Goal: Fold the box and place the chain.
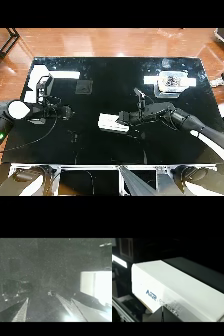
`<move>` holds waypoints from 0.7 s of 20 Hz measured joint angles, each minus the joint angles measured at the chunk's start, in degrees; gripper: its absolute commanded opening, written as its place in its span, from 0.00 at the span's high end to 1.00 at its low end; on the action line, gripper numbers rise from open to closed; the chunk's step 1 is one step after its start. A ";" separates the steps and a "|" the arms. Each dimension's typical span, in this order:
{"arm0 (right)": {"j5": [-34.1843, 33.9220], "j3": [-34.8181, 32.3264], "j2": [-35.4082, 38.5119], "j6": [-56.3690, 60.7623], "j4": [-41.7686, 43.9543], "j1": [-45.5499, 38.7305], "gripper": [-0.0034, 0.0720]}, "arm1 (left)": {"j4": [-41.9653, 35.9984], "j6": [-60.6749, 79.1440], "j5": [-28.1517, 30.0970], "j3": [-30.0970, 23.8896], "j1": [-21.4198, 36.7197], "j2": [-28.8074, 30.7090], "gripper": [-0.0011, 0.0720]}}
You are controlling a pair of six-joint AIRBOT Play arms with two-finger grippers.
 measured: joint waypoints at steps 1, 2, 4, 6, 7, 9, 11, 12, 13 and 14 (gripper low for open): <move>-0.90 0.52 0.17 -0.55 -0.11 -0.07 0.92 | -0.07 0.55 -0.11 0.00 0.00 0.00 0.13; -2.27 1.29 0.90 -1.29 -1.16 -0.13 0.92 | -0.20 1.31 -0.13 0.02 0.00 0.00 0.13; -5.70 2.78 3.54 -2.47 -1.16 -0.79 0.92 | -0.72 3.72 -0.70 0.33 0.00 0.00 0.13; -8.57 3.56 7.45 -3.19 -2.03 -2.78 0.92 | -1.92 7.54 -1.22 0.98 0.00 -0.22 0.13; -10.27 3.85 9.81 -3.26 -3.13 -4.28 0.92 | -2.95 10.16 -1.57 1.57 0.00 -0.61 0.13; -14.40 3.87 14.14 -2.32 -8.81 -7.98 0.92 | -6.73 18.12 -3.63 3.48 -0.24 -2.51 0.13; -17.16 3.19 18.05 -0.26 -15.52 -11.82 0.92 | -11.32 27.78 -4.98 5.73 -1.36 -5.29 0.13; -18.38 2.62 19.58 0.57 -18.60 -13.60 0.92 | -13.66 33.90 -5.44 6.99 -2.49 -7.08 0.13; -18.97 1.92 20.85 1.44 -20.92 -15.23 0.92 | -15.39 39.56 -5.14 8.22 -3.91 -8.76 0.12; -19.80 1.05 21.84 1.99 -23.19 -16.74 0.92 | -16.98 45.46 -4.42 9.53 -5.79 -10.67 0.11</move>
